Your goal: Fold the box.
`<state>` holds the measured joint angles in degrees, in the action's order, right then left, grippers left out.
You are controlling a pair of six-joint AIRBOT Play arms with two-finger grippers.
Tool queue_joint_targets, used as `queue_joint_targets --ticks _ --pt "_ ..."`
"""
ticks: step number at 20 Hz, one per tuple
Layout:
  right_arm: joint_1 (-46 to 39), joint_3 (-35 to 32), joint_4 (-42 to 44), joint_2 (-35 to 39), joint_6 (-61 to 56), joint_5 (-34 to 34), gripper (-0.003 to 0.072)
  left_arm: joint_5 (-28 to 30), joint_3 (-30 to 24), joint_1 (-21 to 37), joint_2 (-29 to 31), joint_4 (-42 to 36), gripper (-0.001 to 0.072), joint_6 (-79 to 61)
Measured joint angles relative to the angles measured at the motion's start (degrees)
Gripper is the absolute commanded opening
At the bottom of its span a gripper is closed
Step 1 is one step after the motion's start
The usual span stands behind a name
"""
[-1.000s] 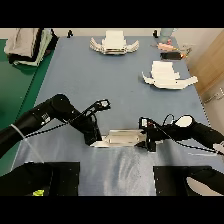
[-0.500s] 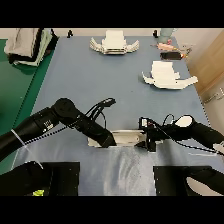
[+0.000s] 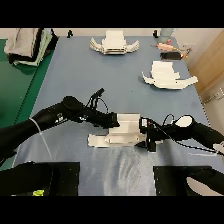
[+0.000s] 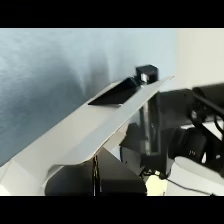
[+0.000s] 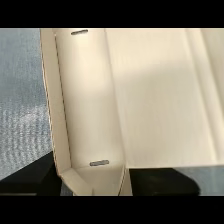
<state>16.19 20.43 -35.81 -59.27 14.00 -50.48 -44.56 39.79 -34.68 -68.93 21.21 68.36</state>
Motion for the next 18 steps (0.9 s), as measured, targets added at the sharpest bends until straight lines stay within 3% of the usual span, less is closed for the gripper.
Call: queue_joint_targets --ticks 5,9,14,18 --pt "-0.04 -0.02 0.02 0.00 -0.28 0.02 0.0493 -3.34 0.07 0.92 -7.19 -1.38 0.0015 2.27" --pt "-0.07 -0.04 0.02 0.00 -0.22 0.00 0.0493 -4.72 0.46 1.03 -9.38 -1.36 0.0015 2.62" --pt "-0.07 -0.04 0.02 0.00 -0.04 0.00 0.0493 -5.38 3.43 1.44 -9.68 -0.20 0.0014 -0.37" --pt "0.00 0.00 0.02 0.00 0.20 0.02 0.0493 -7.58 5.68 3.30 -4.63 1.81 0.0014 -4.11"
